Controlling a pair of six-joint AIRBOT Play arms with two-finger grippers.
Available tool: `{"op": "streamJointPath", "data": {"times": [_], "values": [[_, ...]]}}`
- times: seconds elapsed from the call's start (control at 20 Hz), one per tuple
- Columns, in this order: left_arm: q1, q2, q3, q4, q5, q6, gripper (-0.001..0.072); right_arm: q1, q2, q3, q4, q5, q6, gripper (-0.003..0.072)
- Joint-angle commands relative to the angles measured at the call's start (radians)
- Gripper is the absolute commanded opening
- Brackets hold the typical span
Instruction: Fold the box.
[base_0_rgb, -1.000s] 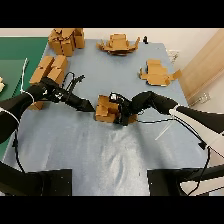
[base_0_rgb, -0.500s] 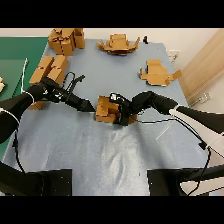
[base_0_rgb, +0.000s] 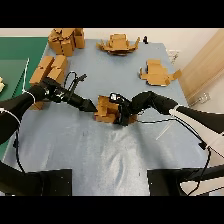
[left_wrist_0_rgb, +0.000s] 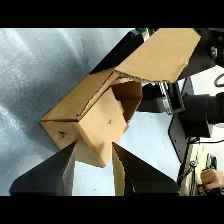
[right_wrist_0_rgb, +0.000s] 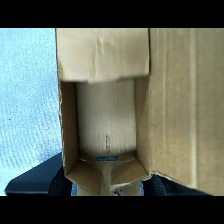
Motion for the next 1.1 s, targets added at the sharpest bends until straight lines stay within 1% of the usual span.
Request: {"op": "streamJointPath", "data": {"times": [0.0, 0.15, 0.35, 0.45, 0.55, 0.65, 0.75, 0.9, 1.05], "values": [[-0.039, 0.0, 0.011, 0.048, 0.032, -0.06, 0.0349, 0.001, 0.0, 0.0, 0.0, 0.002, 0.0, 0.0337], [-0.069, 0.003, 0.063, 0.163, 0.048, -0.22, 0.0348, 0.001, 0.0, 0.0, 0.0, 0.002, 0.0, 0.0337], [-0.093, 0.026, 0.138, 0.205, 0.081, -0.414, 0.0349, 0.001, 0.0, 0.0, 0.0, 0.002, 0.0, 0.0337], [-0.129, 0.039, 0.159, 0.275, 0.08, -0.49, 0.0348, 0.001, 0.0, 0.0, 0.0, 0.002, 0.0, 0.0337], [-0.187, 0.045, 0.171, 0.421, 0.082, -0.601, 0.0348, 0.001, 0.0, 0.0, 0.0, 0.002, 0.0, 0.0337], [-0.24, 0.045, 0.174, 0.508, 0.08, -0.657, 0.0348, 0.001, 0.0, 0.0, 0.0, 0.003, 0.0, 0.0337], [-0.277, 0.045, 0.174, 0.543, 0.088, -0.691, 0.0348, 0.001, 0.0, 0.0, 0.0, 0.002, 0.0, 0.0337], [-0.305, 0.045, 0.175, 0.577, 0.135, -0.78, 0.0348, 0.001, 0.0, 0.0, 0.001, 0.002, 0.0, 0.0337], [-0.333, 0.045, 0.175, 0.647, 0.171, -0.854, 0.0349, 0.001, 0.0, 0.0, 0.001, 0.002, 0.0, 0.0337]]}}
